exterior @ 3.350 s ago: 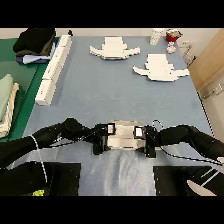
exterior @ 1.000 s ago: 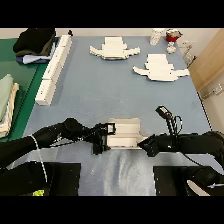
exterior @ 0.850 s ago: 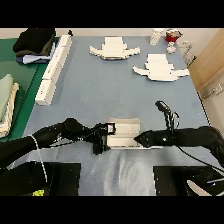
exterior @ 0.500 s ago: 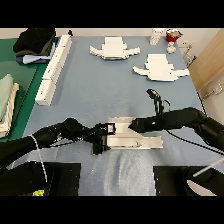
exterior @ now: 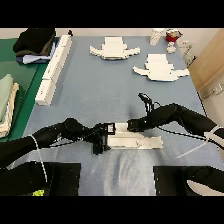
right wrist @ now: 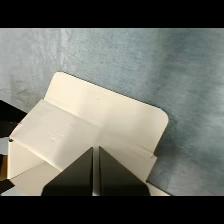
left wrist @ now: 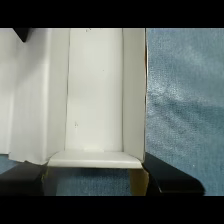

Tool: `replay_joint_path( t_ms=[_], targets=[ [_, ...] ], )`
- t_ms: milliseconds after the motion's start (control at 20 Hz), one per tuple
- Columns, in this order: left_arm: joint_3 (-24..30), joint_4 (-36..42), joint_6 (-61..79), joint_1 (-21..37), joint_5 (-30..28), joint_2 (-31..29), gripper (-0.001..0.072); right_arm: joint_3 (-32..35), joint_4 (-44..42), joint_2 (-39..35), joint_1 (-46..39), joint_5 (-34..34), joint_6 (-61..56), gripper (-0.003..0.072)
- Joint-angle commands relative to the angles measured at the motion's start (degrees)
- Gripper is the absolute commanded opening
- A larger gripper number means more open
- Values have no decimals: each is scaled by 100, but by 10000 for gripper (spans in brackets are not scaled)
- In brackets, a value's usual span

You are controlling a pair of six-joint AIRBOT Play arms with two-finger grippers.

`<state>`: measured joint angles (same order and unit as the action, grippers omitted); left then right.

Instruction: Fold the box.

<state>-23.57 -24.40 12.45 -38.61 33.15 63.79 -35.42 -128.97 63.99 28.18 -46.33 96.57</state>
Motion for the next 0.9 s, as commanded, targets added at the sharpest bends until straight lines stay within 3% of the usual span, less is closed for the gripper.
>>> replay_joint_path(
  t_ms=[0,550,700,850],
  targets=[
    [-7,-4,11,2,-2,-4,533,-17,42,81,2,-17,55,57],
    [-7,-4,11,2,-2,-4,533,-225,275,-879,2,-177,629,48],
    [-7,-4,11,0,-2,-4,533,-223,612,-1357,2,-905,1757,48],
    [-7,-4,13,0,-2,-4,533,-195,1093,-1891,2,-2127,2588,49]
  ],
)
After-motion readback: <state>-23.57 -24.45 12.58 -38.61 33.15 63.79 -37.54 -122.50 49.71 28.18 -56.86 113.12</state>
